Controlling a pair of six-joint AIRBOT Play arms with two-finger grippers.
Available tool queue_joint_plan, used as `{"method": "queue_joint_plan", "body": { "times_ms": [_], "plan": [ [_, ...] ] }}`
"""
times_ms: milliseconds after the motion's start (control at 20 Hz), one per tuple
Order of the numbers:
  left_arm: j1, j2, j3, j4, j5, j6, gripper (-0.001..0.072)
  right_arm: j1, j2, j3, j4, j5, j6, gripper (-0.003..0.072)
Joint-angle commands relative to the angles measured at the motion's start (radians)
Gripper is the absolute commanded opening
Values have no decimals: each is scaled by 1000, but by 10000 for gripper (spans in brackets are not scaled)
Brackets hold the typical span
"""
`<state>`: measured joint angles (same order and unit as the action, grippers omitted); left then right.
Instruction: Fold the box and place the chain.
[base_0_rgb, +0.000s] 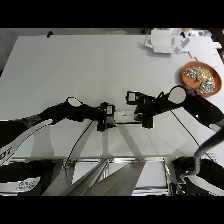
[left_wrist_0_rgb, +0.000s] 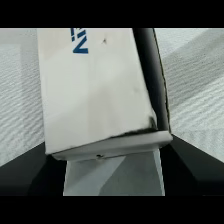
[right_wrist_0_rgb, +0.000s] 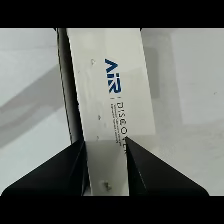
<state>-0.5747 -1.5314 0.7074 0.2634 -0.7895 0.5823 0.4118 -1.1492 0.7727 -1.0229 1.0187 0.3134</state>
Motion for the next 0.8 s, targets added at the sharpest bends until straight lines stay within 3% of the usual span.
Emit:
{"method": "queue_joint_plan", "body": {
  "times_ms": [0, 100, 350, 750],
  "plan": [
    [0, 1, 0, -1, 0, -3, 108, 0, 0, -19, 0, 13, 0, 320],
    [0, 1, 0, -1, 0, -3, 108, 0, 0, -21, 1, 16, 0, 322],
    [0, 1, 0, -2, 0, -3, 108, 0, 0, -21, 8, 17, 0, 452],
    [0, 1, 0, -1, 0, -3, 108, 0, 16, -20, 36, 72, -5, 455]
  ]
}}
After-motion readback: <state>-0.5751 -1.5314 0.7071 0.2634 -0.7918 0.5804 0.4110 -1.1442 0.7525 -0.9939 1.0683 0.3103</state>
